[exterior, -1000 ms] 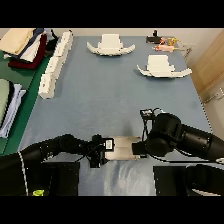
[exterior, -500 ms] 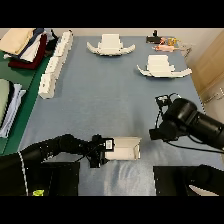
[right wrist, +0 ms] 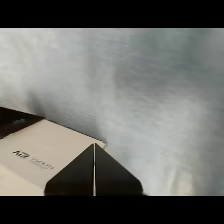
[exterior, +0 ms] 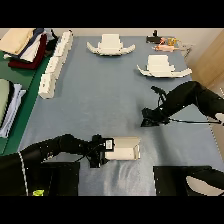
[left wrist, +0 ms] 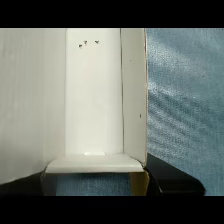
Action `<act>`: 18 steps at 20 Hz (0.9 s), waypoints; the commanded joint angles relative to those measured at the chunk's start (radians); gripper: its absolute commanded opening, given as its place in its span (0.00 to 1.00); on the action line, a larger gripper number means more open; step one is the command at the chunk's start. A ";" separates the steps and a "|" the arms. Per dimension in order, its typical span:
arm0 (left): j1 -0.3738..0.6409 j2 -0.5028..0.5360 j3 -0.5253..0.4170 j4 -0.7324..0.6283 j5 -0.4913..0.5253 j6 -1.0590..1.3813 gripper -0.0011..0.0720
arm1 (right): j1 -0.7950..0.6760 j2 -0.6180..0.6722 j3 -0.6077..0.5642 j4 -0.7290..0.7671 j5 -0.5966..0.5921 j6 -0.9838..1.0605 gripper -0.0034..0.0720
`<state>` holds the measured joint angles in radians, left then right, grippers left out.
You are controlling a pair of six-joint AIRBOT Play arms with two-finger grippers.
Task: Fold the box.
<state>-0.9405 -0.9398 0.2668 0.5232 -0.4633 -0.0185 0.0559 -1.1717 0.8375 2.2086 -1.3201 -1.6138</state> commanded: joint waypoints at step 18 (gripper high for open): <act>-0.001 0.000 0.000 0.000 0.000 0.000 0.74 | 0.409 0.358 -0.344 0.151 0.356 -0.569 0.05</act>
<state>-0.9405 -0.9398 0.2668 0.5232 -0.4633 -0.0185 0.3943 -0.8951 0.5793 2.3627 -1.0935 -2.1124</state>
